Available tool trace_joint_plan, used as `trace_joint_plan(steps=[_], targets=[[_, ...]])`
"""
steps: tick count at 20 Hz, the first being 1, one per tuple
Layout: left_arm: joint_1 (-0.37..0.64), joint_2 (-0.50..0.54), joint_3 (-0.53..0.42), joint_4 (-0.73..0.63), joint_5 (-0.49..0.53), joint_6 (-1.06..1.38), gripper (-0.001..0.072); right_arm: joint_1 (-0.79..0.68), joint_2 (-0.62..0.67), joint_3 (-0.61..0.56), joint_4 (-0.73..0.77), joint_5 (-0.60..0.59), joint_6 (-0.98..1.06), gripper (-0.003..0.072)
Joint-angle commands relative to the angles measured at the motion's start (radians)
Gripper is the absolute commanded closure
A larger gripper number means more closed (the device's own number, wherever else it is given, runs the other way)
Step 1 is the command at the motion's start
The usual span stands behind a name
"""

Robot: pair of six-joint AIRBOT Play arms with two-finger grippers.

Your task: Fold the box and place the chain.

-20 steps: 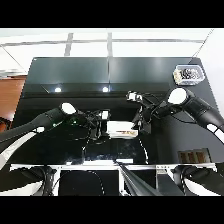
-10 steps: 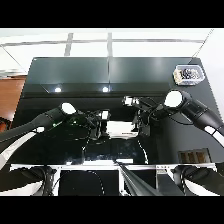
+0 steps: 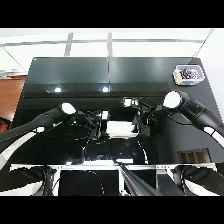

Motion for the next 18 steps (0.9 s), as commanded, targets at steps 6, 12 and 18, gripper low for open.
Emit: trace_joint_plan(steps=[6, 12, 18], targets=[[0.0, -0.001, 0.001, -0.001, 0.001, -0.001, 0.0317, -0.01, 0.06, 0.021, -0.002, 0.031, 0.079, 0.0296], [0.0, -0.001, 0.001, -0.001, 0.001, -0.001, 0.0317, -0.119, 0.103, 0.022, 0.105, 0.162, 0.414, 0.0538], [0.0, -0.001, 0.001, -0.002, 0.001, -0.001, 0.0317, -0.132, 0.104, 0.023, 0.135, 0.086, 0.345, -0.0034]])
